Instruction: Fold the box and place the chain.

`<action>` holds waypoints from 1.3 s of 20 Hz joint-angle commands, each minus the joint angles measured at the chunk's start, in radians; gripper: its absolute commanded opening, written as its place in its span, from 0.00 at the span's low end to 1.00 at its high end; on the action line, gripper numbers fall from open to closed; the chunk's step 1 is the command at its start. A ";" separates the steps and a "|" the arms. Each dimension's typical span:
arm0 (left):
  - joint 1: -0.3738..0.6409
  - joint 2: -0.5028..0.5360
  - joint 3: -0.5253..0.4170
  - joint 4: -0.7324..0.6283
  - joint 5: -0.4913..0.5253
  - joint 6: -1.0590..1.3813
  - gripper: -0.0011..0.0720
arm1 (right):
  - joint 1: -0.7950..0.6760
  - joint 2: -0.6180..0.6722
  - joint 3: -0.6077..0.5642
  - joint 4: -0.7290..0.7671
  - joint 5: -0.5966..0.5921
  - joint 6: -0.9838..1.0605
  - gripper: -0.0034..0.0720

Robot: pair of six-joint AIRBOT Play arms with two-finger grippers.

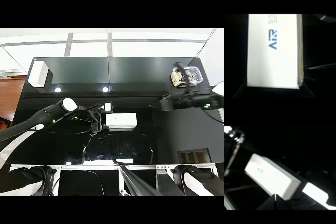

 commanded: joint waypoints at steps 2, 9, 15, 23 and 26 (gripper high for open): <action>0.001 0.074 0.024 0.013 -0.049 -0.127 0.99 | -0.161 0.056 0.007 -0.094 0.114 0.023 0.07; -0.115 -0.013 0.248 -0.036 -0.044 -0.217 0.98 | -0.176 0.056 0.007 -0.116 0.071 0.022 0.07; -0.113 -0.201 0.375 -0.036 -0.106 -0.298 0.98 | -0.176 0.056 0.007 -0.116 0.058 0.021 0.07; -0.113 -0.216 0.375 -0.002 -0.206 -0.300 0.98 | -0.176 0.056 0.007 -0.116 0.046 0.019 0.07; -0.113 -0.216 0.375 0.018 -0.233 -0.300 0.98 | -0.176 0.056 0.007 -0.116 0.046 0.019 0.07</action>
